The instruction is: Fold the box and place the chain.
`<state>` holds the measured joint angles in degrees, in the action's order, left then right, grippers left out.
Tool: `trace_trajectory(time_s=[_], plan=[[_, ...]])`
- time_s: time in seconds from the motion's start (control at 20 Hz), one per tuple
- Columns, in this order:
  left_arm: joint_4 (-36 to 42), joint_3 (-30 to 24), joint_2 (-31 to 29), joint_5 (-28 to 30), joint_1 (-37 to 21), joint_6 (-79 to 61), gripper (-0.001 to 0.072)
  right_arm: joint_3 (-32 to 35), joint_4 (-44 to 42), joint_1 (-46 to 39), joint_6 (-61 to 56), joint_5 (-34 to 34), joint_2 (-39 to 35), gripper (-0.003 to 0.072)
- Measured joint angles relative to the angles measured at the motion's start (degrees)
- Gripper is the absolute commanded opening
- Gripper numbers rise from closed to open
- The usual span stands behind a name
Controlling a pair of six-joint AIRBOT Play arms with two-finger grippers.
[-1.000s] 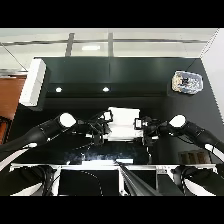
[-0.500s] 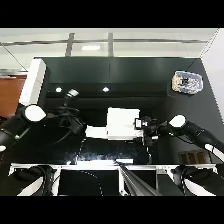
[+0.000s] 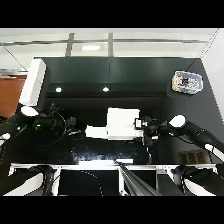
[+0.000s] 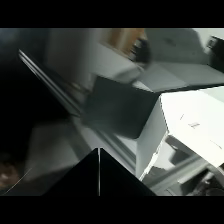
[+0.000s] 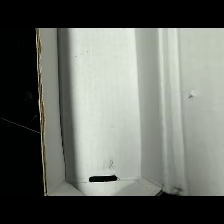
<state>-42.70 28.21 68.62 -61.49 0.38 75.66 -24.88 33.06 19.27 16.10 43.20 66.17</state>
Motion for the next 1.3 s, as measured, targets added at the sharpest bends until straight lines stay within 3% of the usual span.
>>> trace_trajectory(time_s=[0.3,0.65,0.85,0.95,1.05,1.1,1.3], plan=[[10.51,-0.46,6.91,1.9,6.58,-5.95,0.0029,0.0,0.02,0.02,0.02,0.0,0.0,0.0206],[15.63,-0.46,8.39,3.48,10.05,-11.58,0.003,0.0,0.02,0.0,0.02,0.02,0.0,0.0206],[20.87,-0.46,8.31,0.68,10.54,-20.9,0.0033,0.0,0.02,0.0,0.04,0.02,0.0,0.0205],[22.56,-0.46,7.93,-0.96,10.64,-24.68,0.0257,0.0,0.02,0.0,0.04,0.02,0.0,0.0206],[23.65,-0.42,7.43,-2.01,10.69,-26.77,0.0599,0.0,0.02,0.0,0.04,0.02,0.0,0.0205],[23.91,-0.33,7.23,-2.19,10.69,-27.41,0.0657,0.0,0.02,0.0,0.04,0.02,0.0,0.0206],[24.28,0.66,6.75,-3.69,11.21,-29.0,0.0657,0.0,0.02,0.0,0.04,0.02,0.0,0.0206]])
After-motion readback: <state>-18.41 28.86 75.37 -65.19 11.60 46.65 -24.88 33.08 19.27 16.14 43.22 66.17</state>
